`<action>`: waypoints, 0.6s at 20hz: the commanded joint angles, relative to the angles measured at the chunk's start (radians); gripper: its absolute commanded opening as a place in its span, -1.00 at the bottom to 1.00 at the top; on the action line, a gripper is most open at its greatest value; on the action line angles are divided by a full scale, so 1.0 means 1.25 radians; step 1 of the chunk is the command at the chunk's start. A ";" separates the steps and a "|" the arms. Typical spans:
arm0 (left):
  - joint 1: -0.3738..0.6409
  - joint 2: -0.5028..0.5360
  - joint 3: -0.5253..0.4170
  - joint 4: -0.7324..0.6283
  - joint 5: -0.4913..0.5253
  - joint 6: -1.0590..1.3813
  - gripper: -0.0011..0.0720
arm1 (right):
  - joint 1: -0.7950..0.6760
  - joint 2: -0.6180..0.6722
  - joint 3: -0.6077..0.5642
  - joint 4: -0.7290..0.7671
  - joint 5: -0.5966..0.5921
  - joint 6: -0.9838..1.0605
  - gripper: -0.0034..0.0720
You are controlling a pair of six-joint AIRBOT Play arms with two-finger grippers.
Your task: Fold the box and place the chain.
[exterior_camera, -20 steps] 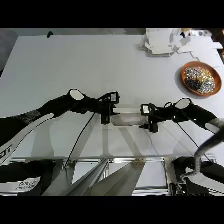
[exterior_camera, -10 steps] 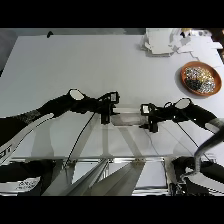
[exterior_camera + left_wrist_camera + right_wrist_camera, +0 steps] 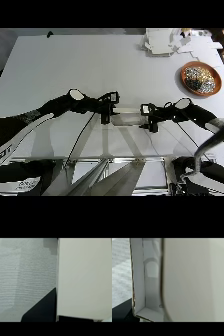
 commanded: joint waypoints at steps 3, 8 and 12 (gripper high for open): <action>0.000 0.000 0.001 -0.001 -0.010 0.000 -0.95 | 0.001 0.001 0.000 0.000 0.001 0.000 -0.01; 0.000 0.000 0.001 -0.003 -0.009 0.000 -0.95 | 0.001 0.001 0.000 0.000 0.000 0.000 -0.01; 0.000 0.002 0.001 0.002 -0.010 -0.001 -0.71 | 0.001 0.001 0.000 0.000 0.000 0.000 -0.01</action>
